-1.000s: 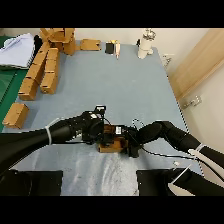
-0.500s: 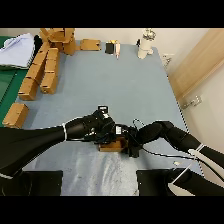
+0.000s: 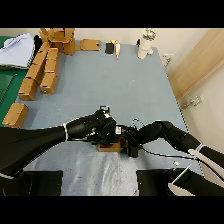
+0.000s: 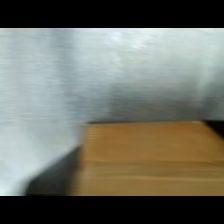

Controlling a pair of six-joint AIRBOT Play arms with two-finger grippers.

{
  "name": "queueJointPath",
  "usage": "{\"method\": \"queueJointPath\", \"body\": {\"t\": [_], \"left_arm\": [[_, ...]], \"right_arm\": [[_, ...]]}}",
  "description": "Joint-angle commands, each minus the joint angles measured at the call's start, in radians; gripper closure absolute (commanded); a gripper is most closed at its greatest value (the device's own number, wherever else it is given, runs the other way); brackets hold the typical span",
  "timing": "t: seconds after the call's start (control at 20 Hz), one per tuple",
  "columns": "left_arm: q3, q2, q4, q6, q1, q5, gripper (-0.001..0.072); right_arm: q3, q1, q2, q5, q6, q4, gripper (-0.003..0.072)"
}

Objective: Fold the box.

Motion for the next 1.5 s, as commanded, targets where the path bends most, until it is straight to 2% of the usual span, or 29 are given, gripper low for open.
{"method": "queueJointPath", "body": {"t": [0.0,0.35,0.55,0.8,1.1,1.15,1.25,1.3,1.45], "left_arm": [[-0.001,0.001,0.014,0.000,0.001,-0.017,0.0029],[-0.001,0.056,0.044,0.001,0.005,-0.022,0.0029],[-0.001,0.074,0.047,0.013,0.016,-0.074,0.0030],[-0.001,0.143,0.080,0.013,0.039,-0.137,0.0031],[-0.001,0.182,0.057,0.013,0.079,-0.206,0.0043],[-0.001,0.185,0.055,0.013,0.084,-0.221,0.0098],[-0.001,0.187,0.049,0.013,0.089,-0.241,0.0435],[-0.001,0.187,0.051,0.023,0.090,-0.246,0.0675],[-0.001,0.200,0.049,0.133,0.090,-0.251,0.0698]], "right_arm": [[0.001,-0.001,0.001,-0.005,0.001,-0.006,0.0181],[0.001,-0.001,0.001,-0.005,0.001,-0.006,0.0181],[0.001,-0.001,0.001,-0.005,0.001,-0.006,0.0181],[0.001,-0.001,0.001,-0.005,0.001,-0.006,0.0182],[0.001,-0.001,0.001,-0.005,0.001,-0.006,0.0181],[0.001,-0.001,0.001,-0.005,0.001,-0.006,0.0181],[0.001,-0.001,0.001,-0.005,0.001,-0.006,0.0181],[0.001,-0.001,0.001,-0.005,0.001,-0.006,0.0181],[0.001,-0.001,0.001,-0.005,0.001,-0.006,0.0181]]}}
